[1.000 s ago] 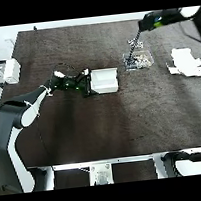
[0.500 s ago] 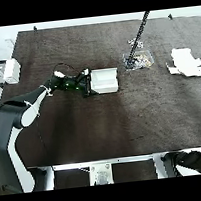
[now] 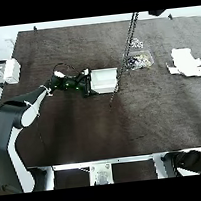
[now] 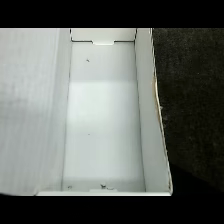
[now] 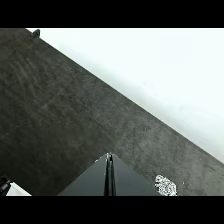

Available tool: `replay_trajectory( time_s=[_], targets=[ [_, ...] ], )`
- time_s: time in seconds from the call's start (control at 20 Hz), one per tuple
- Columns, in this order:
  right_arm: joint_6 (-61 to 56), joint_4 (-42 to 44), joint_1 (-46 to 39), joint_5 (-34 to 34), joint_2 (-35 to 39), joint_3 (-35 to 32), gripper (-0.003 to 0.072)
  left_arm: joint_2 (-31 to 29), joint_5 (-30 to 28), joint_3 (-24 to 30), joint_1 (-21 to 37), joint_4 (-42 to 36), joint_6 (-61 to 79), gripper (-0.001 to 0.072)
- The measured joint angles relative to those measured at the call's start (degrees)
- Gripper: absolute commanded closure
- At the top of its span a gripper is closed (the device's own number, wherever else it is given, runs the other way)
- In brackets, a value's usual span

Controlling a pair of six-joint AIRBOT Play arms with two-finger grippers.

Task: Fold the box and place the chain.

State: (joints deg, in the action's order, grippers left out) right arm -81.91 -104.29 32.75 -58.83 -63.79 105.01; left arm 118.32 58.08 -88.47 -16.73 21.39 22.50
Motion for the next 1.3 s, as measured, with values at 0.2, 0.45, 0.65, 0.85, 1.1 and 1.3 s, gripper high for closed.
replay_trajectory(
  time_s=[0.2, 0.45, 0.65, 0.85, 1.1, 1.3],
  targets=[
    [0.00, 0.17, 0.59, 3.23, -0.24, -1.01, 0.0673, 0.00, 0.00, 0.00, 0.00, 0.00, 0.00, 0.0421],
    [0.31, 0.28, 1.68, 5.97, -0.35, -1.36, 0.0673, 0.00, 0.00, 0.00, 0.00, -0.02, 0.00, 0.0421],
    [0.94, 0.28, 1.95, 8.04, -0.70, -1.40, 0.0673, 0.00, 0.00, 0.00, 0.00, 0.00, 0.00, 0.0421],
    [1.66, 0.20, 1.97, 9.46, -1.14, -1.40, 0.0673, 0.00, 0.00, 0.00, 0.00, 0.00, 0.00, 0.0421],
    [2.43, -2.54, 0.90, 9.49, -1.31, -1.40, 0.0673, 0.00, 0.00, 0.00, 0.00, -0.02, 0.00, 0.0421],
    [0.79, -4.55, -3.15, 6.43, -1.33, -1.40, 0.0673, 0.00, 0.00, 0.00, 0.00, -0.02, 0.00, 0.0421]
  ],
)
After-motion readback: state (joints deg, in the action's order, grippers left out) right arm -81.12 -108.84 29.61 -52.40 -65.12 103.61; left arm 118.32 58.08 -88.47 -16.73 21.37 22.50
